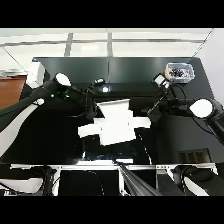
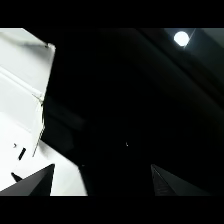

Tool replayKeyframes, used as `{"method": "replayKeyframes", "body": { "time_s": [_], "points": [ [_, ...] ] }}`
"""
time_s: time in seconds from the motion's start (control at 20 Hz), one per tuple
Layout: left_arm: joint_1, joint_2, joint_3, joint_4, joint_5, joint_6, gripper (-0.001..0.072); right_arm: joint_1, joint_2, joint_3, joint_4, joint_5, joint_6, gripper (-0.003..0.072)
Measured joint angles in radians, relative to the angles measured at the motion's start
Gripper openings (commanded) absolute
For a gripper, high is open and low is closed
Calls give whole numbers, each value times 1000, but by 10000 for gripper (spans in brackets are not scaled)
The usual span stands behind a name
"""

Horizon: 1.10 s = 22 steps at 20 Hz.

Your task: Fold the box and place the chain.

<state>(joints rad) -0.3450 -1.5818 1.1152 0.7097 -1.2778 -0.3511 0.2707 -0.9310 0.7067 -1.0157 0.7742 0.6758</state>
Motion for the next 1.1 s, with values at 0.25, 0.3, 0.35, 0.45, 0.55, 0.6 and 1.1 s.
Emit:
{"method": "replayKeyframes", "body": {
  "time_s": [0.25,0.3,0.35,0.45,0.55,0.6,1.1],
  "points": [
    [-56,0,-32,10,219,228,27,76,-39,-9,-41,24,-217,708],
    [-60,-3,-34,11,243,251,27,89,-50,-16,-46,28,-244,708],
    [-63,-7,-36,12,260,270,27,100,-60,-24,-47,31,-264,708],
    [-66,-11,-38,13,275,293,27,122,-79,-41,-49,47,-300,708],
    [-68,-14,-39,16,286,307,28,139,-95,-55,-50,63,-334,708],
    [-69,-15,-39,16,292,311,28,145,-103,-63,-50,69,-355,708],
    [-69,-24,-40,17,298,325,28,241,-193,-119,24,-85,-467,708]
  ]
}}
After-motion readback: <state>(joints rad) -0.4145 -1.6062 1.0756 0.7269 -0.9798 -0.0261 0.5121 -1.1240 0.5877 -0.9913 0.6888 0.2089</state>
